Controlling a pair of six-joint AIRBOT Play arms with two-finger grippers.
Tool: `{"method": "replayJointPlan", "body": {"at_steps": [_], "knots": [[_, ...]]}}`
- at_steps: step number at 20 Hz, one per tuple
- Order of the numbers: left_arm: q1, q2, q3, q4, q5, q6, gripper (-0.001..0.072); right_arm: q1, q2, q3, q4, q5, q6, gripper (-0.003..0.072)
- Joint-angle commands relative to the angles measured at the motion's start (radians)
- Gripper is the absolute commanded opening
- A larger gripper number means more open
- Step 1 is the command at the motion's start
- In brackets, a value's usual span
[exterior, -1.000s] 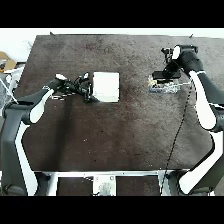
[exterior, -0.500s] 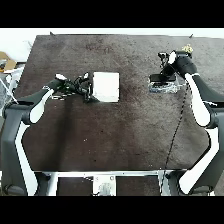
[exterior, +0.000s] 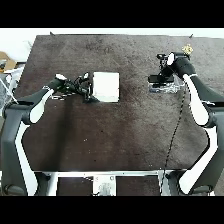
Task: Fold the box and place the chain.
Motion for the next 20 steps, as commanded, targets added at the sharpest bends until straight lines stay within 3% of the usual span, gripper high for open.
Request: {"method": "replayJointPlan", "body": {"at_steps": [1,3,11,16,20], "knots": [[0.0,0.0,0.0,0.0,0.0,0.0,0.0344,0.0,-0.003,0.0,0.001,0.003,0.002,0.0143],[0.0,0.0,0.0,0.0,0.0,0.0,0.0344,0.0,-0.002,0.0,0.001,0.0,0.002,0.0005],[0.0,0.0,0.0,0.0,0.0,0.0,0.0344,0.002,0.137,0.0,0.001,0.032,-0.003,0.0005],[0.0,0.0,0.0,0.0,0.0,0.0,0.0344,0.02,0.325,0.0,-0.005,0.029,-0.035,0.0004],[0.0,0.0,0.0,0.0,0.0,0.0,0.0344,0.07,0.505,0.0,-0.085,-0.047,-0.035,0.0004]]}}
